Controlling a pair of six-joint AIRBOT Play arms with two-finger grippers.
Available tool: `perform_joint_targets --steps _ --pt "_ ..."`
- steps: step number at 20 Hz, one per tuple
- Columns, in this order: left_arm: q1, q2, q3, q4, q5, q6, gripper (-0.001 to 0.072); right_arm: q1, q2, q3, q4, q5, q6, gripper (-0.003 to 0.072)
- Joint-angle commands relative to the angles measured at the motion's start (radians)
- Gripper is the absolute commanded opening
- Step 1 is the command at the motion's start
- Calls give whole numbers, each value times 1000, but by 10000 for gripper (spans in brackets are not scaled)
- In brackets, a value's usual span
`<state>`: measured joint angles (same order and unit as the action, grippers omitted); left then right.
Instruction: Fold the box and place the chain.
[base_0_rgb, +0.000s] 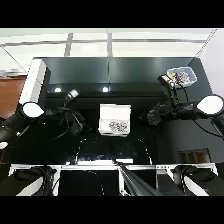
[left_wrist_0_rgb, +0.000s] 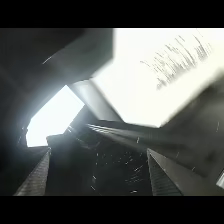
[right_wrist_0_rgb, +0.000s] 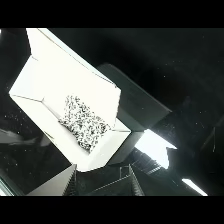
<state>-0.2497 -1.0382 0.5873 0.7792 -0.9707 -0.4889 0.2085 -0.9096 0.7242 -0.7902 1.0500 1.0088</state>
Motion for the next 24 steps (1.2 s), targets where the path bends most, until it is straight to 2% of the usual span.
perform_joint_targets --steps 1,4,7,9,10,17,24 --pt "-22 -82 -34 -149 6 753 716 0 1 0 0 -13 20 368" --pt "-77 -142 -31 -140 35 925 716 0 1 0 4 -18 34 367" --pt "-82 -206 -10 -156 45 942 716 0 1 0 3 -19 35 367" --pt "-66 -264 13 -216 -5 950 716 0 1 0 4 -19 35 368" --pt "-66 -282 35 -200 -34 940 715 0 1 0 4 -19 35 368" --pt "-71 -318 77 -208 29 815 716 0 1 0 4 -19 35 368" --pt "-101 -351 117 -206 32 805 716 0 0 0 3 -27 35 368"
